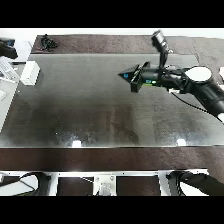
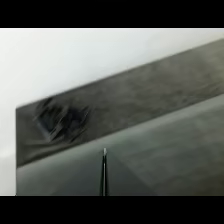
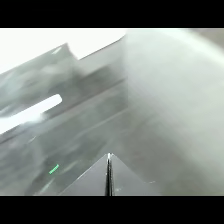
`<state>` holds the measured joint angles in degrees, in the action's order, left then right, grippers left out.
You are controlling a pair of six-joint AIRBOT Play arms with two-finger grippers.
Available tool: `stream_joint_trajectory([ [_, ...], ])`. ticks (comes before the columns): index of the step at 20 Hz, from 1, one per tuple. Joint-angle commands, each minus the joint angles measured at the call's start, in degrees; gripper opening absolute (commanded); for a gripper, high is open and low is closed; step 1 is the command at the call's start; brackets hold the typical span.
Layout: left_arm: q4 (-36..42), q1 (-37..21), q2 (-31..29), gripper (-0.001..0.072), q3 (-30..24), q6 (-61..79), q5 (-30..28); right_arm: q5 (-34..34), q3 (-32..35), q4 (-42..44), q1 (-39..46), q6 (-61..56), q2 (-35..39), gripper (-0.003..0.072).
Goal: Fold the box and place the chain.
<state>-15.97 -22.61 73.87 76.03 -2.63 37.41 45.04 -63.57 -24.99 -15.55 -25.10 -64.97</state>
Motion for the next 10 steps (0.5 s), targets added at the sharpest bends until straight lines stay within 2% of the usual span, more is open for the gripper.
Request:
stream_joint_trajectory([
  [1,1.01,2.71,-12.63,0.0014,-8.00,-1.99,0.44,-8.66,1.09,-11.04,0.02,-11.02,6.86,0.0008],
  [3,1.90,6.12,-19.47,0.0014,-17.70,-1.84,-4.72,-13.46,5.16,-15.98,0.02,-17.42,11.61,0.0008],
  [5,4.48,9.49,-25.05,0.0014,-27.43,0.96,-9.62,-17.59,11.34,-17.16,0.02,-19.37,16.96,0.0008],
  [7,8.22,11.89,-29.68,0.0014,-36.15,6.03,-8.68,-21.53,18.82,-17.64,0.02,-19.89,22.45,0.0008],
  [9,11.82,13.35,-33.27,0.0014,-44.72,12.39,-4.90,-23.96,27.02,-19.45,0.02,-19.91,27.93,0.0008],
  [10,15.61,14.08,-34.86,0.0014,-49.75,15.17,-5.18,-25.92,31.63,-19.87,0.02,-19.89,30.73,0.0008],
])
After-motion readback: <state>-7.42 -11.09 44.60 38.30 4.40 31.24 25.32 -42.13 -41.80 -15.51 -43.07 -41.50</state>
